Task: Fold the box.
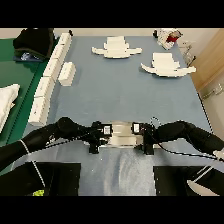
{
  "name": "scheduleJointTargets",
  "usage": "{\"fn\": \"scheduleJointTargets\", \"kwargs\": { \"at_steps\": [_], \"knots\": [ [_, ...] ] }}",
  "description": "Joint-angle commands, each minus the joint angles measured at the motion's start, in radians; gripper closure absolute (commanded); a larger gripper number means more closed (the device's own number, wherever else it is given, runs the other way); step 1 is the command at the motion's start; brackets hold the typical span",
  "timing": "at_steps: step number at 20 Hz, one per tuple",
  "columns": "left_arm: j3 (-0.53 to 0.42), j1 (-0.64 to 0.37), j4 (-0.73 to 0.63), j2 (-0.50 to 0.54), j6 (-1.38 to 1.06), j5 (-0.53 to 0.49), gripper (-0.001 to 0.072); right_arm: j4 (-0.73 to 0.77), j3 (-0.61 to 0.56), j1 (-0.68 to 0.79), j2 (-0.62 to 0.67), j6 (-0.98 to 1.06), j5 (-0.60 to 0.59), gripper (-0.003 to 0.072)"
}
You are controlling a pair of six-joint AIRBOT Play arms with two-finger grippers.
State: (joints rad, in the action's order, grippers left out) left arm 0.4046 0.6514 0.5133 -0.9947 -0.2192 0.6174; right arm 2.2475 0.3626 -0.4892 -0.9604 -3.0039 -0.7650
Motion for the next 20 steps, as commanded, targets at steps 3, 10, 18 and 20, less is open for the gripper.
{"fn": "scheduleJointTargets", "kwargs": {
  "at_steps": [3, 10, 18, 20],
  "knots": [
    [0.0, 0.016, -0.072, -0.019, -0.001, -0.028, 0.0543, 0.0, 0.0, 0.0, 0.0, 0.0, 0.0, 0.015],
    [0.0, 0.016, -0.065, -0.023, 0.002, -0.027, 0.017, 0.0, 0.0, 0.0, 0.0, 0.0, 0.0, 0.015],
    [0.021, 0.014, 0.142, 0.039, 0.531, 0.026, 0.0695, 0.0, 0.0, -0.001, 0.0, 0.0, 0.001, 0.015],
    [0.041, 0.014, 0.328, 0.113, 0.874, 0.111, 0.0696, 0.0, 0.0, 0.0, 0.0, 0.0, 0.0, 0.015]
  ]
}}
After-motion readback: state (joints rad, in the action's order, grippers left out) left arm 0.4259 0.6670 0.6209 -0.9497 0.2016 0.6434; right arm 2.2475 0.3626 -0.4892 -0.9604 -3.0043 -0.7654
